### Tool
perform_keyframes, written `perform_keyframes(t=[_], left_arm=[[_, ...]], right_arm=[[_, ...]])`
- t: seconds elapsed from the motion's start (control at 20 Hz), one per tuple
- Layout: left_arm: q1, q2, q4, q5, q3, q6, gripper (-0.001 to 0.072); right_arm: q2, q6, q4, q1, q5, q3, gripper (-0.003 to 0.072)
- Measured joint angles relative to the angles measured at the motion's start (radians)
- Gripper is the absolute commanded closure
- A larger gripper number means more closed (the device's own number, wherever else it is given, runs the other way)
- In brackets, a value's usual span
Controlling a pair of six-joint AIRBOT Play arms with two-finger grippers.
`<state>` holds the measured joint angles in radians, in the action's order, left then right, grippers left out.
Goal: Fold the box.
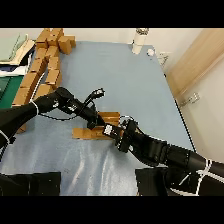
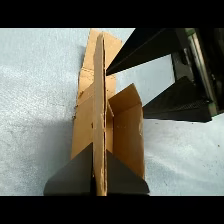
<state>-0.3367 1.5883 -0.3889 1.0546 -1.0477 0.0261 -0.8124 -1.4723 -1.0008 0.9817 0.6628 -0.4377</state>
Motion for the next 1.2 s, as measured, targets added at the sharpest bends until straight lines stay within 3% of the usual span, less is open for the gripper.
perform_keyframes(t=[0.15, 0.65, 0.85, 1.2], left_arm=[[0.0, 0.0, 0.0, 0.0, 0.0, 0.0, 0.0697], [0.0, 0.0, 0.0, 0.0, 0.0, 0.0, 0.0697], [0.0, 0.0, 0.0, 0.0, 0.0, 0.0, 0.0697], [0.0, 0.0, 0.0, 0.0, 0.0, 0.0, 0.0697]], right_arm=[[-0.006, -0.159, -0.131, -0.073, -0.051, 0.0, -0.0022], [-0.047, -0.945, -0.779, -0.354, -0.116, 0.0, -0.0021], [-0.103, -1.059, -0.892, -0.384, -0.103, -0.004, -0.0021], [-0.173, -1.148, -0.944, -0.404, -0.06, -0.054, -0.0021]])
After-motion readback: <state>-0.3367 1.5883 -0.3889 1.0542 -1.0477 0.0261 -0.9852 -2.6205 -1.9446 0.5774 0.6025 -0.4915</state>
